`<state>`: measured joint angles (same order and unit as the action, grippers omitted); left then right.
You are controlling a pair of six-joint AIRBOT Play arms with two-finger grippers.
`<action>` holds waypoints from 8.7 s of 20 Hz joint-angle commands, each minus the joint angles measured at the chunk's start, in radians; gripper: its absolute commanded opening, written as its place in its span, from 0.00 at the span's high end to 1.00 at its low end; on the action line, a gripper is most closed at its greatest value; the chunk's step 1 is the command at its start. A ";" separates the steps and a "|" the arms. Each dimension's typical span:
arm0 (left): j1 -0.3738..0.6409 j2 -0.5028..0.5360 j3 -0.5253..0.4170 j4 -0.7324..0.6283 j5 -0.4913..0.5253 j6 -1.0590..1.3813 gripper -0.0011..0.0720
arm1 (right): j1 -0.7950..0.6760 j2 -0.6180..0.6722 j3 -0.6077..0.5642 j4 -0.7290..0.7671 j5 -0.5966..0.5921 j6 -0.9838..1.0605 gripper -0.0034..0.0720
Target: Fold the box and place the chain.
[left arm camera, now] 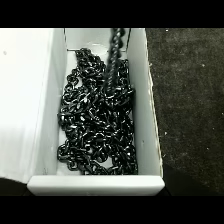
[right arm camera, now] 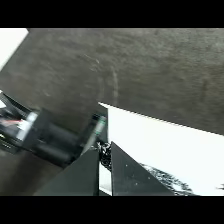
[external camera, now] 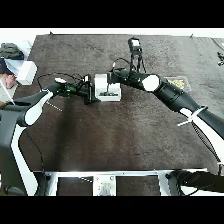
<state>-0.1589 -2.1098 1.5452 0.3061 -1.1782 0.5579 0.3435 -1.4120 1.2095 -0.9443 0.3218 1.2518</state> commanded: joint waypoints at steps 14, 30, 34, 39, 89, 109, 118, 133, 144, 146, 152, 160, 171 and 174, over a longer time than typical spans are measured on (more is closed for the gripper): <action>0.000 0.000 0.000 0.000 0.000 0.000 0.67 | -0.185 -0.001 0.039 -0.097 -0.026 -0.117 0.78; 0.000 0.000 0.000 0.000 0.000 0.000 0.66 | -0.438 -0.552 0.639 0.384 0.832 -0.659 0.79; 0.000 0.000 0.000 0.000 0.000 0.000 0.67 | -0.411 -0.576 0.639 0.384 0.899 -0.710 0.78; 0.000 0.000 0.000 0.000 0.000 0.000 0.66 | -0.373 -0.570 0.649 0.395 0.914 -0.745 0.78; 0.000 0.000 0.000 0.000 0.000 0.000 0.66 | -0.239 -0.578 0.650 0.182 0.935 -1.102 0.46; 0.000 0.000 0.000 0.000 0.000 0.000 0.66 | -0.239 -0.558 0.650 0.182 0.891 -1.102 0.75; 0.000 0.000 0.000 0.000 0.000 0.000 0.66 | -0.238 -0.558 0.650 0.132 0.931 -1.072 0.75; 0.000 0.000 0.000 0.000 0.000 0.000 0.66 | -0.224 -0.562 0.650 0.094 0.927 -1.046 0.75; 0.000 0.000 0.000 0.000 0.000 0.000 0.66 | -0.211 -0.566 0.636 0.050 0.945 -1.019 0.75; 0.000 0.000 0.000 0.000 0.000 0.000 0.66 | -0.210 -0.566 0.612 0.050 0.948 -1.019 0.75; 0.000 0.000 0.000 0.000 0.000 0.000 0.66 | -0.211 -0.565 0.599 0.054 0.982 -1.019 0.72; 0.000 0.000 0.001 0.000 0.000 0.000 0.66 | -0.271 -0.529 0.600 0.304 1.001 -1.026 0.73; 0.000 0.000 0.001 0.000 0.000 0.000 0.66 | -0.290 -0.649 0.599 0.230 1.015 -0.888 0.98; 0.000 0.000 0.001 0.000 0.000 0.000 0.66 | -0.290 -0.664 0.599 0.198 1.036 -0.888 0.98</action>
<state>-0.1589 -2.1101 1.5452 0.3069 -1.1767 0.5579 0.0532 -2.0544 1.8091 -0.6872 1.3361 0.3431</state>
